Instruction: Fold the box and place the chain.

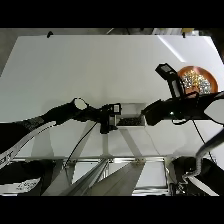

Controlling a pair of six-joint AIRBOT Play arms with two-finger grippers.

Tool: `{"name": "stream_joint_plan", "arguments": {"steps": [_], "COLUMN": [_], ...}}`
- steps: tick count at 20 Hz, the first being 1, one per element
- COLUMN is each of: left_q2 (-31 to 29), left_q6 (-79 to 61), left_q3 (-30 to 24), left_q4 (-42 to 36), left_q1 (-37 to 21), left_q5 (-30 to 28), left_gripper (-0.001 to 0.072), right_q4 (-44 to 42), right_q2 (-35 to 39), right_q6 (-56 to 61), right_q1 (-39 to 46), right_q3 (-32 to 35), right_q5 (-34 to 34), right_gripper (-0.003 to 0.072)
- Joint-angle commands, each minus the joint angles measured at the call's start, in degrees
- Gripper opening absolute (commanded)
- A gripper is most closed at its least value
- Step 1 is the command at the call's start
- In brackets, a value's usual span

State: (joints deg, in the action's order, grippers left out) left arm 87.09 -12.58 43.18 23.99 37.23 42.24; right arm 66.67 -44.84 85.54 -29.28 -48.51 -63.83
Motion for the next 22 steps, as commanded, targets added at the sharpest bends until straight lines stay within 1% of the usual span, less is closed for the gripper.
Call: {"name": "stream_joint_plan", "arguments": {"steps": [1, 6, 7, 8, 9, 11, 13, 14, 15, 17, 18, 20, 21, 22], "left_q2": [-0.02, -0.04, -0.02, -0.04, -0.02, -0.04, -0.04, -0.04, -0.04, -0.04, -0.04, -0.02, -0.04, -0.04], "left_q6": [0.02, 0.0, 0.02, 0.0, 0.02, 0.02, 0.0, 0.0, 0.02, 0.0, 0.0, 0.0, 0.0, 0.0], "left_q3": [0.0, 0.0, 0.0, 0.0, 0.0, 0.0, 0.0, 0.0, 0.0, 0.0, 0.0, 0.0, 0.0, 0.0], "left_q4": [0.02, 0.02, 0.02, 0.02, 0.02, 0.02, 0.02, 0.02, 0.02, 0.02, 0.02, 0.02, 0.02, 0.02], "left_q1": [0.0, 0.0, 0.0, 0.0, 0.0, 0.0, 0.0, 0.0, 0.0, 0.0, 0.0, 0.0, 0.0, 0.0], "left_q5": [0.0, 0.0, 0.0, 0.0, -0.02, 0.0, 0.0, 0.0, 0.0, 0.0, -0.02, 0.0, 0.0, 0.0], "left_gripper": [0.0255, 0.0255, 0.0255, 0.0255, 0.0255, 0.0255, 0.0255, 0.0255, 0.0255, 0.0255, 0.0255, 0.0255, 0.0255, 0.0255], "right_q4": [-1.33, -0.63, -0.42, 0.37, 1.05, 0.74, 0.7, 0.72, 0.76, 0.79, 0.79, 0.66, 0.24, -0.63], "right_q2": [-0.02, -5.03, -6.38, -7.63, -8.48, -8.02, -5.9, -4.66, -3.74, -3.28, -3.67, -5.42, -6.99, -8.74], "right_q6": [0.92, 1.14, 0.94, 0.76, -0.72, -4.04, -8.72, -13.22, -18.64, -32.37, -39.89, -53.79, -59.52, -61.48], "right_q1": [-5.4, -6.43, -6.43, -6.43, -6.36, -4.72, -0.46, 2.91, 6.64, 15.54, 20.02, 27.41, 30.21, 32.0], "right_q3": [-0.02, -0.02, -0.02, -0.02, -0.02, -0.07, -0.07, -0.07, -0.07, -0.04, -0.02, 0.0, 0.0, 0.0], "right_q5": [3.96, 4.76, 4.79, 5.05, 5.51, 6.05, 5.25, 3.26, 0.63, -4.68, -6.67, -8.9, -8.83, -7.74], "right_gripper": [0.0012, 0.0016, 0.0061, 0.0132, 0.0168, 0.0174, 0.0173, 0.0151, 0.009, 0.0082, 0.0057, 0.0014, 0.001, 0.001]}}
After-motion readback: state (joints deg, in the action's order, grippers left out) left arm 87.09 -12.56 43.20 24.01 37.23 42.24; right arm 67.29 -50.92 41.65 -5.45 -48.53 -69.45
